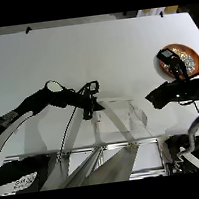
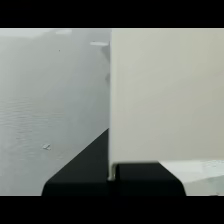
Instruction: Fold the box and place the chain.
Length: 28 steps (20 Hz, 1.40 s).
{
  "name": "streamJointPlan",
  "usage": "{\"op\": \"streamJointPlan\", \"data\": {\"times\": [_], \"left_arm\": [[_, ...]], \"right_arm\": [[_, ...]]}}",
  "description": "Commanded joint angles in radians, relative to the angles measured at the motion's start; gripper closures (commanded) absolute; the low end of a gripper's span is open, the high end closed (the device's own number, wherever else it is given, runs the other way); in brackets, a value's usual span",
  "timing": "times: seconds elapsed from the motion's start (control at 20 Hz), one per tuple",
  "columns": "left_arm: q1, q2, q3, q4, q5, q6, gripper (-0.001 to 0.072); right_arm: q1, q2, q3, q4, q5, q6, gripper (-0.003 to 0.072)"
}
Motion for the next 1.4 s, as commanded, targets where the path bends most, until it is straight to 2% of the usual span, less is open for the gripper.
{"op": "streamJointPlan", "data": {"times": [0.0,0.25,1.35], "left_arm": [[-0.017,-0.056,-0.003,-0.013,0.07,0.066,0.0705],[-0.026,-0.069,-0.003,-0.013,0.181,0.095,0.0704],[-0.026,-0.114,-0.003,-0.072,0.179,0.245,0.0704]], "right_arm": [[0.0,0.002,0.002,0.001,-0.027,-0.002,0.039],[0.0,0.002,0.001,0.001,-0.054,-0.004,0.039],[0.0,-0.003,0.001,0.0,-0.074,-0.004,0.039]]}}
